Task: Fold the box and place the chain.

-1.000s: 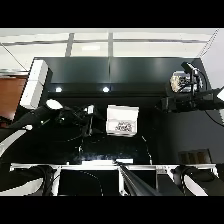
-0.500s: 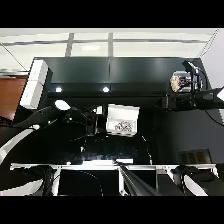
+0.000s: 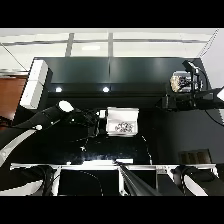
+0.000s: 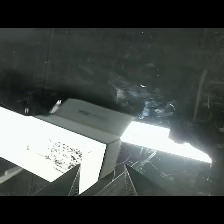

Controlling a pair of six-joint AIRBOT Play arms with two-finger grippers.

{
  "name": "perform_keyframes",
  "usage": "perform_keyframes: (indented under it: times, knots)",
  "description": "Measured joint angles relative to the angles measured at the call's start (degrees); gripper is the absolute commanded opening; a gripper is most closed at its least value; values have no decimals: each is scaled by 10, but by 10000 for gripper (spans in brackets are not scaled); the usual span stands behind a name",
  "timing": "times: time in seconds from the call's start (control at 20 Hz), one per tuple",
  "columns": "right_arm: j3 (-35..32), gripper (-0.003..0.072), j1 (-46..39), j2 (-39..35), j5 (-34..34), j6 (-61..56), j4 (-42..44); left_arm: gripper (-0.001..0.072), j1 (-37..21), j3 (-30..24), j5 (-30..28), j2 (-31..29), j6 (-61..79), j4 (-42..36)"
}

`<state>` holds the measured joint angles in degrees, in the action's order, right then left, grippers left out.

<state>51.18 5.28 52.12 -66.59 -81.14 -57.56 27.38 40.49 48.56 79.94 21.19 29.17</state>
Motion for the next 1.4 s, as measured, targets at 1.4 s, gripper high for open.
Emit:
perform_keyframes:
  times: [1.4]
  knots:
    - [-5,681,118,181,-27,545,152,402,1,0,-5,0,-2,1]
